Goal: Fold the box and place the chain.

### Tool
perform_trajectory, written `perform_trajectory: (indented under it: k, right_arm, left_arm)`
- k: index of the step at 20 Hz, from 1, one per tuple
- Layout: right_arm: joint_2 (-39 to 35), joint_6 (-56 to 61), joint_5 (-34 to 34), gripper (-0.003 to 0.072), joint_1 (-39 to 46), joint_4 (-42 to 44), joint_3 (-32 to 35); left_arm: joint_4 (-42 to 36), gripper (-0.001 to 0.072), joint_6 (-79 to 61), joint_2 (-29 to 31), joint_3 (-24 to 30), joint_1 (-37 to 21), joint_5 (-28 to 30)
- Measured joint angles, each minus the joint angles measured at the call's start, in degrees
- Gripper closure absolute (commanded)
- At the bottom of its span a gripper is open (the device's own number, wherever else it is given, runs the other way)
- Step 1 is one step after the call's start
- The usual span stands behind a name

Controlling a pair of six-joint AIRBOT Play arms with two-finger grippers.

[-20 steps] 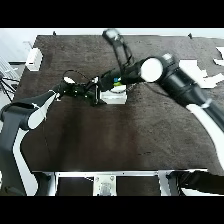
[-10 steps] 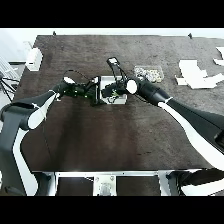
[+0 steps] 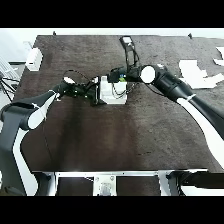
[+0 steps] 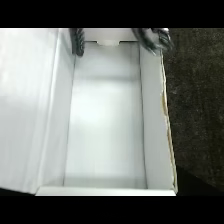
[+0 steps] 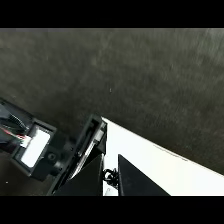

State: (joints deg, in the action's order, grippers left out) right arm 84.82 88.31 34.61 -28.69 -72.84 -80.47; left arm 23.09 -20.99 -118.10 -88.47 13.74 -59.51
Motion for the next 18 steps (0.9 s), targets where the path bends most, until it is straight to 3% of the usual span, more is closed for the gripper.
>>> perform_trajectory:
  k: [4,10,11,13,18]
  right_arm:
    - [1.22,-0.37,0.26,0.0684,0.11,0.28,0.50]
    - [8.96,-0.48,-2.58,0.0679,-1.38,3.08,1.09]
    - [10.29,-0.50,-3.21,0.0613,-1.51,3.37,1.14]
    - [11.91,-0.50,-3.74,0.0266,-1.49,3.72,1.18]
    - [10.01,-0.66,-0.48,0.0249,0.15,3.19,1.18]
  left_arm:
    - [0.00,0.0200,0.00,0.00,0.00,0.00,0.02]
    - [0.00,0.0200,0.00,0.00,0.00,0.00,0.04]
    - [0.00,0.0200,0.00,0.00,0.00,0.00,0.04]
    - [0.00,0.0200,-0.02,0.00,0.00,0.00,0.07]
    - [-0.02,0.0200,-0.02,0.00,0.00,0.00,0.07]
